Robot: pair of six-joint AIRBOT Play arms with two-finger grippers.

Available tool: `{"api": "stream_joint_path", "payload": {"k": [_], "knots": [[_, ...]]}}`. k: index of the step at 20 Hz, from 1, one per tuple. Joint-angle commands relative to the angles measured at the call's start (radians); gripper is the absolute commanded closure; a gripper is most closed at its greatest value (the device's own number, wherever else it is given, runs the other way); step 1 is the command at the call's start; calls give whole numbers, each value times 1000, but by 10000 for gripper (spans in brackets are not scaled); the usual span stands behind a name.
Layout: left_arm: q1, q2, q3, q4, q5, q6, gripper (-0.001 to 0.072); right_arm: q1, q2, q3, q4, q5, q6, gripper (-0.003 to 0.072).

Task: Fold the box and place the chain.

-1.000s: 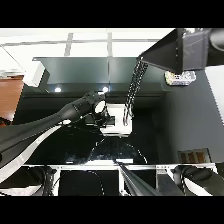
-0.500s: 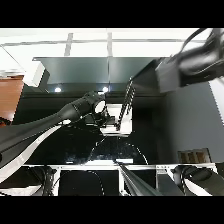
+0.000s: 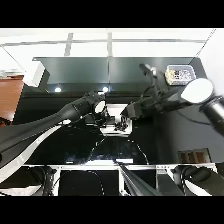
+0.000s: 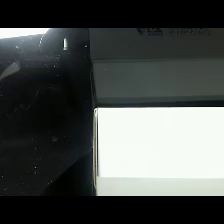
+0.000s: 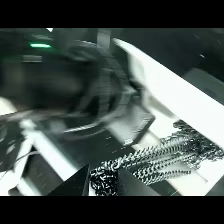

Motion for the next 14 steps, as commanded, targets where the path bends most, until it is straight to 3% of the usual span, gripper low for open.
{"api": "stream_joint_path", "payload": {"k": [1, 2, 3, 5, 11, 14], "knots": [[1, 0, 0, 0, 0, 0, 681, 40, -10, -153, -2, -208, 17, 619], [1, 0, 0, 0, 0, 0, 681, 41, -12, -166, -2, -217, 20, 396], [1, 0, 0, 0, 0, 0, 681, 41, -12, -167, -2, -212, 19, 240], [1, 0, 0, 0, 0, 0, 681, 26, -6, -163, -10, -196, 10, 241], [2, 0, 0, 1, 1, 2, 681, -221, 43, -158, -144, -60, -3, 242], [16, 1, 5, -16, -14, -26, 674, -240, 43, -158, -154, -57, -24, 242]]}}
